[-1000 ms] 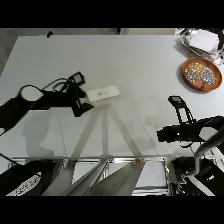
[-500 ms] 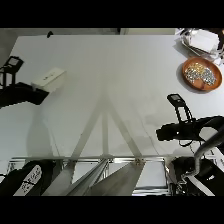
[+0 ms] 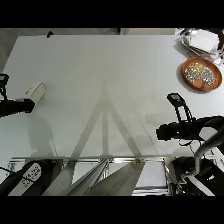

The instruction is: Fold the box and place the chain.

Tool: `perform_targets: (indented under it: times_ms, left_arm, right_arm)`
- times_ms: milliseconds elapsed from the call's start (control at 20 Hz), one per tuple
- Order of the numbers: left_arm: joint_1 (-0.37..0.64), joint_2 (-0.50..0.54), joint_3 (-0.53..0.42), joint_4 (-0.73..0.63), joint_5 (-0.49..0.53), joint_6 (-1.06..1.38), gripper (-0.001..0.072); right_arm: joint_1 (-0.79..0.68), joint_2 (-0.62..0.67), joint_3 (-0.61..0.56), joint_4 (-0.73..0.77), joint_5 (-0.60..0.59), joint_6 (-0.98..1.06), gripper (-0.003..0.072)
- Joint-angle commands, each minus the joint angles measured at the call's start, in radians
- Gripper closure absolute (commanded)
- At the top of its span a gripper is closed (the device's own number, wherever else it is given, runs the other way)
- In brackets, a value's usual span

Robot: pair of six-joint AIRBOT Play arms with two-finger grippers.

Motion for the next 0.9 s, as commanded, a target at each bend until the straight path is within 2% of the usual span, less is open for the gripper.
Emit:
perform_targets:
  times_ms: [0, 150, 200, 300, 400, 500, 550, 600, 700, 750, 850]
  left_arm:
    - [0.01, -0.036, -0.044, 0.065, 0.03, -0.008, 0.0706]
    - [0.01, -0.04, -0.048, 0.143, -0.008, -0.008, 0.0692]
    - [0.01, -0.04, -0.048, 0.162, -0.024, -0.008, 0.0626]
    - [0.01, -0.04, -0.048, 0.172, -0.058, -0.008, 0.031]
    - [0.01, -0.04, -0.048, 0.175, -0.092, -0.008, 0.0208]
    - [0.01, -0.038, -0.048, 0.179, -0.112, -0.008, 0.0064]
    - [0.01, -0.032, -0.048, 0.179, -0.122, -0.008, 0.0019]
    - [0.008, -0.023, -0.048, 0.18, -0.129, -0.007, 0.0018]
    - [0.006, 0.01, -0.048, 0.179, -0.137, -0.008, 0.0017]
    - [-0.003, 0.035, -0.048, 0.178, -0.136, -0.008, 0.0016]
    - [-0.038, 0.094, -0.048, 0.179, -0.136, -0.008, 0.0016]
  right_arm:
    - [0.0, 0.001, 0.0, 0.0, -0.001, 0.001, 0.0481]
    - [0.0, 0.001, 0.0, 0.0, 0.0, 0.001, 0.0481]
    - [0.0, 0.001, 0.0, 0.0, 0.0, 0.001, 0.0481]
    - [0.0, 0.001, 0.0, 0.0, 0.0, 0.001, 0.0481]
    - [0.0, 0.001, 0.0, 0.0, 0.0, 0.001, 0.0481]
    - [0.0, 0.001, 0.0, 0.0, 0.0, 0.001, 0.0481]
    - [0.0, 0.001, 0.0, 0.0, 0.0, 0.001, 0.0481]
    - [0.0, 0.001, 0.0, 0.0, 0.001, 0.001, 0.0474]
    - [0.0, 0.001, 0.0, 0.0, 0.002, 0.0, 0.031]
    - [0.0, 0.001, 0.0, 0.0, 0.002, 0.0, 0.0276]
    - [0.0, 0.001, 0.0, 0.001, 0.0, 0.005, 0.0276]
